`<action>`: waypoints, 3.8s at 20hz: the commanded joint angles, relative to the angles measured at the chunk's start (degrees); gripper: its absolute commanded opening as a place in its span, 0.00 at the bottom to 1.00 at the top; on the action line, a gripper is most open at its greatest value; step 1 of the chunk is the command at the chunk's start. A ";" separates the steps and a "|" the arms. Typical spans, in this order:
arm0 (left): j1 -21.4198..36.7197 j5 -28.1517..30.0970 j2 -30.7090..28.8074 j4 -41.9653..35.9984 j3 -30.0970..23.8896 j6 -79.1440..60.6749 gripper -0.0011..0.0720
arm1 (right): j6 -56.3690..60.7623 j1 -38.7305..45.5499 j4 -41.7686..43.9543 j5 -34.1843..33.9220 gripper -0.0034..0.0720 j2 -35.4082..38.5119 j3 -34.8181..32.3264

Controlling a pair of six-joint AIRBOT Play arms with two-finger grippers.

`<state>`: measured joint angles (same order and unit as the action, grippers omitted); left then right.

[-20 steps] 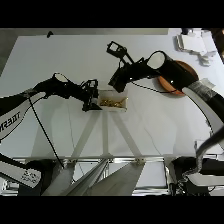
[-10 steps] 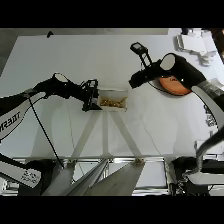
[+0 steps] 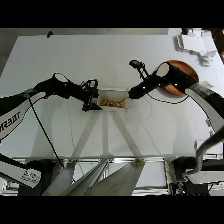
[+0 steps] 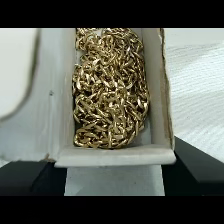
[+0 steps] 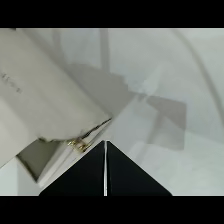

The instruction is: Fold the box and place the chain.

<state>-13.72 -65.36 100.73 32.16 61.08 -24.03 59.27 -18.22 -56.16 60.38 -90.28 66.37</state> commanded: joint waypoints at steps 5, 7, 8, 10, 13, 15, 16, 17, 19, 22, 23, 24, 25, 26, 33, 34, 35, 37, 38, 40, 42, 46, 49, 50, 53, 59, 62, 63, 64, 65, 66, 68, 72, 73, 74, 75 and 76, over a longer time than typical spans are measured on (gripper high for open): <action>0.04 0.00 -0.02 0.00 -0.02 0.00 0.30 | -1.31 -1.36 0.94 3.02 0.06 1.49 -0.09; 0.04 0.00 -0.02 0.00 -0.02 0.00 0.30 | -1.25 -1.36 0.72 3.13 0.06 2.60 -0.07; 0.04 0.00 -0.02 0.00 -0.02 0.00 0.30 | -1.25 -1.36 0.52 3.41 0.06 3.17 -0.07; 0.04 0.00 -0.02 0.00 -0.02 0.00 0.30 | -0.48 -1.36 -0.72 3.89 0.06 4.15 -0.07; 0.04 0.00 -0.02 0.00 -0.02 0.00 0.30 | 3.76 -1.36 -7.23 1.81 0.05 4.31 -0.07; 0.04 0.00 -0.02 0.00 -0.02 0.00 0.30 | 5.64 -1.36 -9.33 -1.75 0.05 4.31 -0.07; 0.04 0.00 -0.02 0.00 -0.02 0.00 0.30 | 5.62 -1.36 -8.70 -3.98 0.05 4.31 -0.07; 0.04 0.00 -0.02 0.00 -0.02 0.00 0.30 | 5.51 -1.36 -7.32 -5.60 0.05 4.20 -0.07; 0.04 0.00 -0.02 0.00 -0.02 0.00 0.30 | 5.35 -1.36 -3.87 -6.40 0.06 3.52 -0.07; 0.04 0.00 -0.02 0.00 -0.02 0.00 0.30 | 5.40 -1.49 -1.05 -3.89 0.06 1.77 -0.07; 0.04 0.00 -0.02 0.00 -0.02 0.00 0.30 | 5.40 -1.79 -0.98 -2.91 0.06 1.42 -0.09; 0.04 0.00 -0.02 0.00 -0.02 0.00 0.30 | 5.40 -2.21 -0.96 -2.12 0.06 1.25 -0.07; 0.04 0.00 -0.02 0.00 -0.02 0.00 0.30 | 5.40 -2.58 -0.96 -1.64 0.06 1.22 -0.07; 0.04 0.00 -0.02 0.00 -0.02 0.00 0.30 | 5.40 -2.97 -0.96 -1.16 0.06 1.22 -0.07; 0.04 0.00 -0.02 0.00 -0.02 0.00 0.30 | 5.44 -3.50 -1.22 0.68 0.06 1.25 -0.07; 0.04 0.00 -0.02 0.00 -0.02 0.00 0.30 | 5.55 -3.50 -2.03 0.68 0.06 1.31 -0.04; 0.04 0.00 -0.02 0.00 -0.02 0.00 0.30 | 6.91 -3.50 -4.13 0.85 0.06 1.53 0.13; 0.04 0.00 -0.02 0.00 -0.02 0.00 0.30 | 12.39 -3.37 -12.68 1.95 0.06 2.47 1.49; 0.04 0.00 -0.02 0.00 -0.02 0.00 0.30 | 14.64 -2.91 -16.22 1.99 0.06 3.04 2.60; 0.04 0.00 -0.02 0.00 -0.02 0.00 0.30 | 15.72 -1.66 -18.08 1.77 0.06 3.17 6.80; 0.04 0.00 -0.02 0.00 -0.02 0.00 0.30 | 15.67 -1.42 -17.94 -0.26 0.06 2.80 11.72; 0.04 0.02 -0.02 0.00 -0.02 0.00 0.30 | 15.39 -1.44 -12.46 -3.23 0.33 -2.56 20.61; 0.04 0.00 -0.02 0.00 -0.02 0.00 0.30 | 12.61 -3.30 -7.43 -0.85 0.47 -7.37 22.25; 0.04 0.00 -0.02 0.00 -0.02 0.00 0.30 | 9.55 -4.09 -4.87 1.01 0.47 -8.57 22.23; 0.04 0.00 -0.02 0.00 -0.02 0.00 0.30 | -1.05 -5.18 5.95 4.90 0.49 -9.73 22.23; 0.04 0.02 -0.02 0.00 -0.02 0.00 0.30 | -18.36 -8.55 5.05 13.73 0.49 -9.31 22.16; 0.04 0.00 -0.02 0.00 -0.02 0.00 0.30 | -22.60 -10.73 1.68 11.32 0.49 -7.91 22.14; 0.04 0.00 -0.02 0.00 -0.02 0.00 0.30 | -25.59 -11.47 0.24 10.47 0.49 -7.48 22.12; 0.04 0.00 -0.02 0.00 -0.02 0.00 0.30 | -28.50 -12.22 -1.57 9.97 0.49 -7.19 22.12; 0.04 0.00 -0.02 0.00 -0.02 0.00 0.30 | -30.60 -12.92 -3.56 8.94 0.51 -6.91 22.01; 0.04 0.00 -0.02 0.00 -0.02 0.00 0.30 | -31.74 -13.64 -4.96 7.15 0.61 -6.64 21.57; 0.04 0.00 -0.02 0.00 -0.02 0.00 0.30 | -32.46 -14.69 -5.51 4.24 0.62 -6.49 20.57; 0.04 0.00 -0.02 0.00 -0.02 0.00 0.30 | -32.79 -15.78 -6.75 -0.37 0.62 -6.49 16.83; 0.04 0.00 -0.02 0.00 -0.02 0.00 0.30 | -32.65 -16.02 -8.20 -1.55 0.62 -6.45 15.80; 0.04 0.00 -0.02 0.00 -0.02 0.00 0.30 | -32.57 -16.35 -9.11 -1.92 0.60 -6.36 15.19; 0.04 0.00 -0.02 0.00 -0.02 0.00 0.30 | -32.50 -16.72 -9.49 -1.88 0.56 -6.25 15.10; 0.04 0.00 -0.02 0.00 -0.02 0.00 0.30 | -32.52 -16.87 -9.55 -2.23 0.56 -5.97 15.10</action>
<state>-13.72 -65.28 100.73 32.05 61.08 -23.88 27.14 -34.28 -63.46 60.58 -96.62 82.67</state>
